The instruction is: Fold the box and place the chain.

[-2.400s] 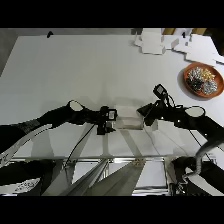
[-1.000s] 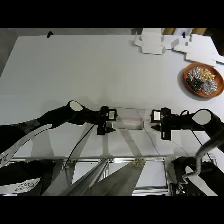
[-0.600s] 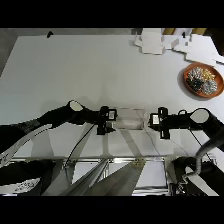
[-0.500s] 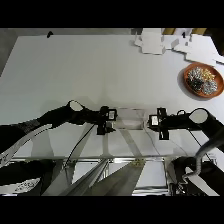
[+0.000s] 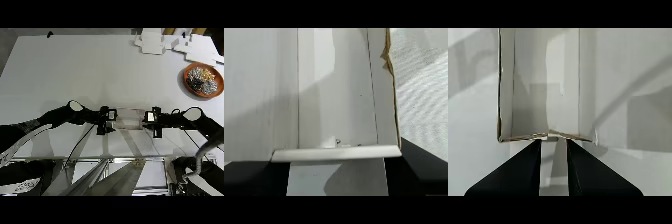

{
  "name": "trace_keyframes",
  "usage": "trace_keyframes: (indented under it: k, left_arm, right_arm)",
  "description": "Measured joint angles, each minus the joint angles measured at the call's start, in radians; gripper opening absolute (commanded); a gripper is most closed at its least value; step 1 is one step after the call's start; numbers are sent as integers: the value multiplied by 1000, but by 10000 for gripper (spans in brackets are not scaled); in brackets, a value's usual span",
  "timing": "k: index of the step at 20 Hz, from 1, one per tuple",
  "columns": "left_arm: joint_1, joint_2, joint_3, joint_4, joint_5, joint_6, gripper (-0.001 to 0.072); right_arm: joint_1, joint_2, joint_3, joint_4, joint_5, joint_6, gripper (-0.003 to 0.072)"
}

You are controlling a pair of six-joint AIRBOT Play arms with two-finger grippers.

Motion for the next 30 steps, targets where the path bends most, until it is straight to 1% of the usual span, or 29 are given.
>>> trace_keyframes:
  k: [4, 5, 7, 8, 9, 11, 14, 15, 16, 17, 18, 19, 20, 23, 25, 27, 30]
  left_arm:
    - [0, 0, 0, 0, 0, 0, 273]
    - [0, 0, 0, 0, 0, 0, 273]
    - [0, 0, 0, 1, 0, 1, 273]
    - [0, 0, 0, 1, 0, 1, 273]
    - [0, 0, 0, 1, 0, 1, 273]
    - [0, 0, 0, 1, 0, 1, 273]
    - [0, 0, 0, -2, 1, 0, 273]
    - [0, 0, 0, -2, 1, 0, 273]
    - [0, 0, 0, -2, 1, 0, 273]
    - [0, 0, 0, -2, 0, 0, 273]
    - [0, 0, 0, -2, 0, 0, 273]
    - [0, 0, 0, -2, 0, 0, 273]
    - [0, 0, 0, -2, 0, 0, 273]
    - [0, 0, 0, -2, 0, -2, 273]
    - [0, 0, 0, -2, 0, -1, 273]
    - [0, 0, 0, -1, 0, -1, 273]
    - [0, 0, 0, -1, 0, 0, 273]
  right_arm:
    - [8, -34, 0, 54, 6, -10, 165]
    - [16, -43, 0, 62, 6, -13, 214]
    - [34, -61, 0, 77, 5, -14, 363]
    - [41, -69, 0, 82, 0, -15, 385]
    - [45, -73, 0, 86, -4, -16, 399]
    - [47, -75, 0, 88, -8, -12, 398]
    - [29, -41, 0, 56, -4, 41, 394]
    - [22, -21, 0, 28, 2, 79, 344]
    - [18, 1, 0, -4, 9, 118, 243]
    - [14, 28, 0, -38, 19, 160, 165]
    - [12, 55, 0, -62, 25, 192, 126]
    - [10, 89, 0, -81, 32, 219, 31]
    - [8, 123, 0, -87, 35, 239, 19]
    - [5, 239, 0, -88, 58, 291, 20]
    - [-13, 301, 0, -89, 58, 366, 20]
    - [-54, 336, 0, -88, 28, 512, 20]
    - [-137, 343, 0, -118, -51, 827, 20]
